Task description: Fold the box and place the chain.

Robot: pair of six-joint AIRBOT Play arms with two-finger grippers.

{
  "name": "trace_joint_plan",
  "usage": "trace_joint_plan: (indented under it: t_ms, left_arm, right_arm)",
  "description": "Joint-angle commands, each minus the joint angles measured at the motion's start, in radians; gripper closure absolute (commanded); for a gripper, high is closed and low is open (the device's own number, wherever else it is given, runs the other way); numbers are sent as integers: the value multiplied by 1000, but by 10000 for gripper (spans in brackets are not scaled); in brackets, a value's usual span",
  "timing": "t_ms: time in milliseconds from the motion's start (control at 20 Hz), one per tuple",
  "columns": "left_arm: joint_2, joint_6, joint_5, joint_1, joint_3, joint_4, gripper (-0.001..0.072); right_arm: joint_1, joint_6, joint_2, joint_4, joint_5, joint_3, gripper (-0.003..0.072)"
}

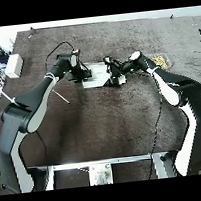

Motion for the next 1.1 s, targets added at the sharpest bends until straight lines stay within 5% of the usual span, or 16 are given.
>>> trace_joint_plan:
  t_ms: [0,300,400,650,700,750,1050]
  left_arm:
    - [-58,-82,-100,-37,92,154,546]
    - [-67,-109,-95,-62,103,213,546]
    - [-67,-116,-100,-62,103,212,698]
    - [-62,-104,-106,-62,103,205,695]
    - [-58,-62,-112,-62,103,195,448]
    - [-52,13,-113,-62,104,176,8]
    - [19,185,-129,-62,106,160,-11]
  right_arm:
    - [0,0,0,0,1,1,219]
    - [0,0,0,0,1,1,219]
    - [0,0,0,0,1,0,219]
    - [0,0,0,0,1,1,218]
    - [0,0,0,0,1,1,219]
    - [0,0,0,0,1,1,219]
    - [0,0,0,0,1,0,219]
